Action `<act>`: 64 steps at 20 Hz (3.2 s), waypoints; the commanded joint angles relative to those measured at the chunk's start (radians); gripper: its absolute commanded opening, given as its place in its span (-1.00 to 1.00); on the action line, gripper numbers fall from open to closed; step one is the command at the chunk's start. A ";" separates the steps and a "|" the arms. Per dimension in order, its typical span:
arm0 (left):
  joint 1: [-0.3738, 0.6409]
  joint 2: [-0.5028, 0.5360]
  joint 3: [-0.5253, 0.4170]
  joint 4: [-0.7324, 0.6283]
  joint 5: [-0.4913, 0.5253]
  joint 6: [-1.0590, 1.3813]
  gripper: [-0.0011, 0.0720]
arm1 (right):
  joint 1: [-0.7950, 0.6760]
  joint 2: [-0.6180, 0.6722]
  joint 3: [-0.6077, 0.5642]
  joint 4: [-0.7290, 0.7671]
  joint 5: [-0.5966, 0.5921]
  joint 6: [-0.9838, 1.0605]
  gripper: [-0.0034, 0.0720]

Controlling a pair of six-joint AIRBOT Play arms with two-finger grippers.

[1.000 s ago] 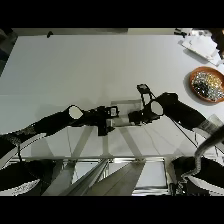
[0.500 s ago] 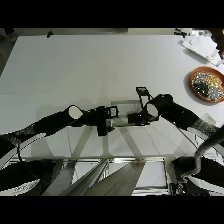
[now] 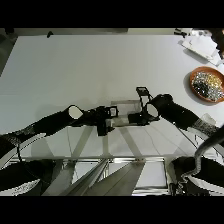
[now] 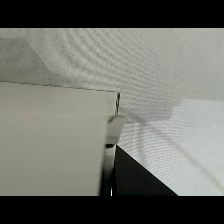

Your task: Fold the box and place the chain.

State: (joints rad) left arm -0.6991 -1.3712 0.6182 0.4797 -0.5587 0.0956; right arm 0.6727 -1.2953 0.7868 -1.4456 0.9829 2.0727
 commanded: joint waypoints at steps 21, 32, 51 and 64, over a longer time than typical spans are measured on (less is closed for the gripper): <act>-0.001 -0.001 0.000 0.000 0.001 0.001 0.00 | 0.000 -0.091 0.099 -0.103 0.161 0.077 -0.43; -0.001 -0.001 0.000 0.000 0.001 0.001 0.00 | 0.000 -0.094 0.099 -0.095 0.071 0.130 -0.67; -0.001 -0.001 0.000 0.000 0.001 0.001 0.00 | 0.000 -0.093 0.099 -0.096 0.132 0.076 -0.62; -0.001 -0.001 0.000 0.000 0.001 0.001 0.00 | -0.020 0.322 0.100 -0.201 0.195 -0.135 0.37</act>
State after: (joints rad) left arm -0.6994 -1.3720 0.6182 0.4797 -0.5583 0.0967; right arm 0.6678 -1.1110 0.8852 -1.6081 1.1709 2.0148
